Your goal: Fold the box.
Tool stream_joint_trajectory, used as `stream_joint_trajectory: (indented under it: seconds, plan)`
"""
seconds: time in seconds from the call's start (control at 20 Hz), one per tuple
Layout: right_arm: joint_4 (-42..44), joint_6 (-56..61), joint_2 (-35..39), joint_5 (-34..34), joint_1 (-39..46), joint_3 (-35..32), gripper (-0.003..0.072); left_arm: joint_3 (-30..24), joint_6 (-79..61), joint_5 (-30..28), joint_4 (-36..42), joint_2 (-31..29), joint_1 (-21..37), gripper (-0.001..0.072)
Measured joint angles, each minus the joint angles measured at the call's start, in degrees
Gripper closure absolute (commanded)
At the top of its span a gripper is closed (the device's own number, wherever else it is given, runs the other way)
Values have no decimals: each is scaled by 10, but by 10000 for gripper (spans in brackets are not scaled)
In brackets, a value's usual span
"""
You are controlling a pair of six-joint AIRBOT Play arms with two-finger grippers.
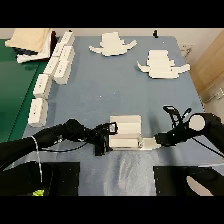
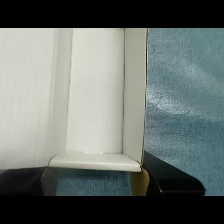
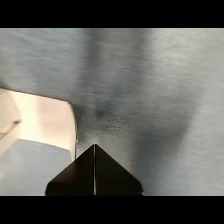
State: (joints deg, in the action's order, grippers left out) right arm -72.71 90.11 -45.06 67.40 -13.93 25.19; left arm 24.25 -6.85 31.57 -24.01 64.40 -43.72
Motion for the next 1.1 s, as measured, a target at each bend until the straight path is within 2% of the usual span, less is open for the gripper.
stream_joint_trajectory:
  seconds: [0.3,0.6,0.65,0.7,0.85,1.0,1.1]
  plan:
    - [98,-14,66,10,1,-1,682,0,0,0,0,0,0,249]
    - [153,-45,59,-2,-1,-2,665,0,0,0,0,0,0,249]
    - [171,-59,54,-5,-1,-2,579,0,0,0,0,0,0,249]
    - [189,-74,48,-9,-1,-2,443,0,0,0,0,0,0,249]
    - [221,-107,36,-23,-1,-2,424,0,0,0,0,0,0,249]
    - [208,-121,28,-33,-8,-2,423,0,0,0,0,0,0,249]
    - [196,-125,19,-40,-20,-2,388,0,0,0,0,0,0,249]
